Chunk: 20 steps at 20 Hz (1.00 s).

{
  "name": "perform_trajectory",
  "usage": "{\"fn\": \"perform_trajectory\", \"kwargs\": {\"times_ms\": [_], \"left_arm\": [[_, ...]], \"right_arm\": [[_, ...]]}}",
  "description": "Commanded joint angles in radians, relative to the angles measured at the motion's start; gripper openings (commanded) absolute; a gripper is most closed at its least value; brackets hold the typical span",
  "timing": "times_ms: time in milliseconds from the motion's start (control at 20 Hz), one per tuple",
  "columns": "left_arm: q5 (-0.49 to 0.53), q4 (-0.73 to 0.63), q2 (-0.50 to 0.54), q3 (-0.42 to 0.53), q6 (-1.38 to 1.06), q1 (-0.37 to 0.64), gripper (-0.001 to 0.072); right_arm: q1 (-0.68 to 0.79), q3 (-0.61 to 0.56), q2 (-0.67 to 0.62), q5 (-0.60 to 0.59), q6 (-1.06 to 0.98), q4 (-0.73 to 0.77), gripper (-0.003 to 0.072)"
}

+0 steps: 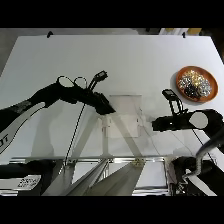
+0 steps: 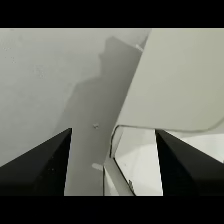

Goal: Fold the box and place the chain.

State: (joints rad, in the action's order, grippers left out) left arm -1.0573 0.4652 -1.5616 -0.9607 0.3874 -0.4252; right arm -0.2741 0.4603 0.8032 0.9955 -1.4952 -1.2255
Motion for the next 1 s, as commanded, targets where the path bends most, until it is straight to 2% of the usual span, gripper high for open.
{"fn": "perform_trajectory", "kwargs": {"times_ms": [0, 150, 250, 300, 350, 450, 500, 550, 850, 950], "left_arm": [[-0.024, 0.000, -0.046, -0.011, -0.010, -0.028, 0.0532], [-0.010, -0.002, -0.055, -0.012, -0.024, -0.045, 0.0451], [-0.003, 0.001, -0.055, -0.012, -0.025, -0.042, 0.0350], [0.005, 0.005, -0.055, -0.012, -0.025, -0.041, 0.0262], [0.017, 0.013, -0.055, -0.012, -0.025, -0.041, 0.0205], [0.044, 0.035, -0.054, -0.012, -0.038, -0.041, 0.0156], [0.056, 0.047, -0.053, -0.012, -0.065, -0.041, 0.0047], [0.065, 0.051, -0.051, -0.012, -0.092, -0.041, 0.0007], [0.075, 0.049, -0.023, -0.012, -0.301, -0.041, 0.0009], [0.077, 0.028, -0.006, -0.012, -0.301, -0.042, 0.0006]], "right_arm": [[-0.001, 0.000, -0.001, 0.000, 0.000, 0.000, 0.0018], [-0.001, 0.000, -0.001, 0.000, 0.000, 0.001, 0.0018], [-0.001, 0.000, -0.001, 0.000, 0.000, 0.001, 0.0018], [-0.001, 0.000, -0.001, 0.000, 0.000, 0.001, 0.0018], [-0.001, 0.000, -0.001, 0.000, 0.000, 0.000, 0.0018], [-0.001, 0.000, -0.001, 0.003, 0.000, 0.000, 0.0018], [-0.001, 0.000, -0.001, 0.007, 0.000, 0.000, 0.0018], [-0.001, 0.000, -0.001, 0.011, 0.000, 0.000, 0.0017], [-0.001, 0.001, -0.001, 0.013, 0.005, 0.011, 0.0037], [-0.001, 0.007, -0.001, 0.014, 0.004, 0.035, 0.0192]]}}
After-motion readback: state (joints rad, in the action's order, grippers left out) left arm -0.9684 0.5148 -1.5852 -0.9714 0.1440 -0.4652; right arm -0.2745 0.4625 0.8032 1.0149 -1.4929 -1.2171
